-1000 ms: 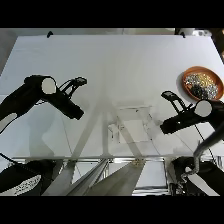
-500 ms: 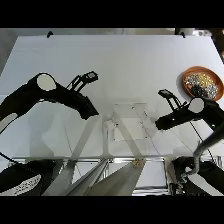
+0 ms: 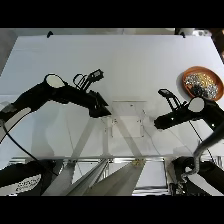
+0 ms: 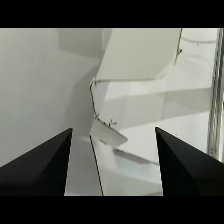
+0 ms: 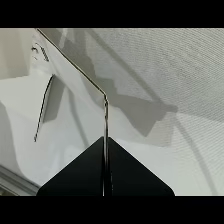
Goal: Fold the box and place the chain.
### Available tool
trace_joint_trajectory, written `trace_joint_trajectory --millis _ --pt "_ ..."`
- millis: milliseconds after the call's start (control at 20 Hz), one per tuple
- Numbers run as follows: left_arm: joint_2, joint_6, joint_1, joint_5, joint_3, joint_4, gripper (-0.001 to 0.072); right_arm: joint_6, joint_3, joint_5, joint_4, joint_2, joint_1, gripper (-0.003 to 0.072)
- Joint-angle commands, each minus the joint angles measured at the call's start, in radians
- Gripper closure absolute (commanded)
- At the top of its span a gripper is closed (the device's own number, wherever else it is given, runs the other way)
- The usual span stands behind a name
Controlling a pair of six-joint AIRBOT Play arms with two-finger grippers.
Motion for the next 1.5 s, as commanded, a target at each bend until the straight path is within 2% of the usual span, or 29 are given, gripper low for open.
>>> trace_joint_trajectory --millis 0,150,300,600,950,1050,1150,1200,1300,1450 --pt "-0.053 0.113 -0.035 0.082 0.0 -0.079 0.0138 0.0 0.0 0.0 0.01 -0.001 0.001 0.0673" --pt "-0.058 0.184 -0.072 0.184 0.0 -0.097 0.0138 0.0 0.0 0.0 0.012 -0.001 0.001 0.0673" --pt "-0.058 0.245 -0.087 0.215 0.0 -0.159 0.0138 0.0 0.0 -0.001 0.013 -0.001 0.001 0.0673" --pt "-0.103 0.23 -0.087 0.145 0.0 -0.149 0.014 0.001 0.0 0.001 0.013 -0.001 0.001 0.0672" --pt "-0.14 0.23 -0.087 0.183 0.0 -0.202 0.0142 0.001 0.0 0.001 0.013 -0.001 0.001 0.0672" --pt "-0.14 0.253 -0.087 0.186 0.0 -0.227 0.0164 0.001 0.0 0.001 0.013 -0.001 0.001 0.0672" --pt "-0.14 0.256 -0.087 0.186 0.0 -0.228 0.0322 0.001 0.0 0.002 0.013 -0.001 0.001 0.0672" --pt "-0.14 0.256 -0.087 0.186 0.0 -0.223 0.0375 0.001 0.0 0.002 0.013 -0.001 0.001 0.0672" --pt "-0.14 0.256 -0.087 0.186 0.0 -0.201 0.0571 0.001 0.0 0.002 0.013 -0.001 0.001 0.0672" --pt "-0.14 0.253 -0.087 0.185 0.0 -0.163 0.0579 0.001 0.0 0.002 0.013 -0.001 0.001 0.0672"
